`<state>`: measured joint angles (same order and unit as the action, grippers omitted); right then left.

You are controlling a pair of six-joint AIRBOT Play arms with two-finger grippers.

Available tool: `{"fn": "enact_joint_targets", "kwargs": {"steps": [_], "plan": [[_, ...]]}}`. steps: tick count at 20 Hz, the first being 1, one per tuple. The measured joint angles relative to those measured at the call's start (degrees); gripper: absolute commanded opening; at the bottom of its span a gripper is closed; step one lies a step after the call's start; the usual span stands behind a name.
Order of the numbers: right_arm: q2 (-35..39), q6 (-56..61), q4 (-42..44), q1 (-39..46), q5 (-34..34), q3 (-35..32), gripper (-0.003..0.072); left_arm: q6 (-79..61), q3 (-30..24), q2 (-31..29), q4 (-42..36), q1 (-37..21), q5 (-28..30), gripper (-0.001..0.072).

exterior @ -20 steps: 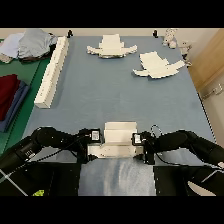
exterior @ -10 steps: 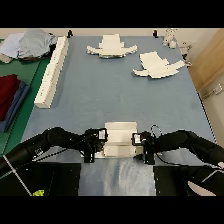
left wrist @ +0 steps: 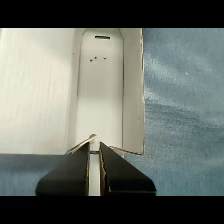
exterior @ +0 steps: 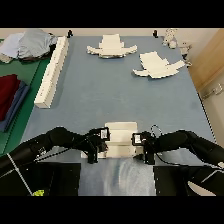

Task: Fold the box.

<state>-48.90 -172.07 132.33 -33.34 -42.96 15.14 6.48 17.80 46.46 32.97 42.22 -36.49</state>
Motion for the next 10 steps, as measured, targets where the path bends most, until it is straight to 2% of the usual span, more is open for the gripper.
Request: {"fn": "enact_joint_targets", "kwargs": {"steps": [1, 2, 3, 4, 10], "plan": [[0.0, 0.0, 0.0, 0.0, 0.0, 0.0, 0.0529, -0.3, 0.0, 0.3, -0.3, 0.4, 0.6, 0.0126], [0.0, 0.0, 0.0, 0.0, 0.0, 0.0, 0.0529, -0.5, 0.0, 0.5, -0.4, 0.7, 1.0, 0.0275], [0.0, 0.0, 0.0, 0.0, 0.0, 0.0, 0.053, -0.7, 0.0, 0.7, -0.7, 1.1, 1.4, 0.0515], [0.0, 0.2, 0.0, 0.0, 0.0, 0.0, 0.0529, -0.8, 0.0, 1.0, -0.8, 1.3, 1.6, 0.0629], [0.0, 0.1, 0.0, 0.0, 0.0, 0.0, 0.0529, -1.1, 0.0, 1.5, -1.0, 1.9, 2.3, 0.0628]]}}
